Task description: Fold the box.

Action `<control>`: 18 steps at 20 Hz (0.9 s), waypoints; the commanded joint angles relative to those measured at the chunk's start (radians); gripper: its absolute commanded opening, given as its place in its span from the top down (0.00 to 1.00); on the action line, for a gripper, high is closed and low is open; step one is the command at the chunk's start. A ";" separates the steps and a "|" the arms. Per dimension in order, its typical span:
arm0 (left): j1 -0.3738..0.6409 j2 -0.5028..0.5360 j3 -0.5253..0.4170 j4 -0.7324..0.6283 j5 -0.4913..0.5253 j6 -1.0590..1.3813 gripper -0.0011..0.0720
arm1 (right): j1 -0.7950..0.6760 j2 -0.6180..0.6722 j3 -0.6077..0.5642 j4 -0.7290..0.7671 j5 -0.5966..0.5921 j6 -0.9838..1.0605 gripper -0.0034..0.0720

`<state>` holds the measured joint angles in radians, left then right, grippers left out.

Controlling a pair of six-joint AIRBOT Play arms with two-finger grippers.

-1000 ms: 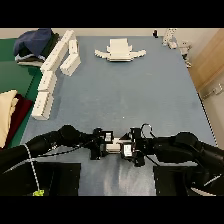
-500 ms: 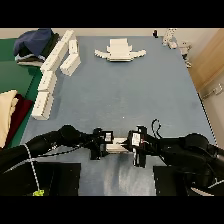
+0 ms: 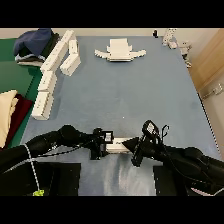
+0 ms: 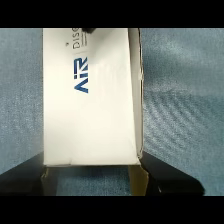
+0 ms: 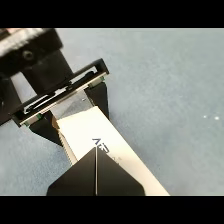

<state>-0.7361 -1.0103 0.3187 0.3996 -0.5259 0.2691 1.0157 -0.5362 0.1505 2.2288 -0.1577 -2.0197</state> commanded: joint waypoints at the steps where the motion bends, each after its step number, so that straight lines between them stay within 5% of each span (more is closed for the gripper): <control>1: 0.000 0.000 0.000 0.000 0.000 0.000 0.35 | 0.017 -0.013 -0.044 0.031 0.077 0.034 0.95; 18: 0.000 0.000 0.000 0.000 0.000 0.000 0.35 | 0.071 -0.136 -0.063 0.030 0.076 0.033 0.95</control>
<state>-0.7361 -1.0107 0.3187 0.3992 -0.5259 0.2680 1.0843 -0.6674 0.0948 2.2597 -0.0597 -1.9873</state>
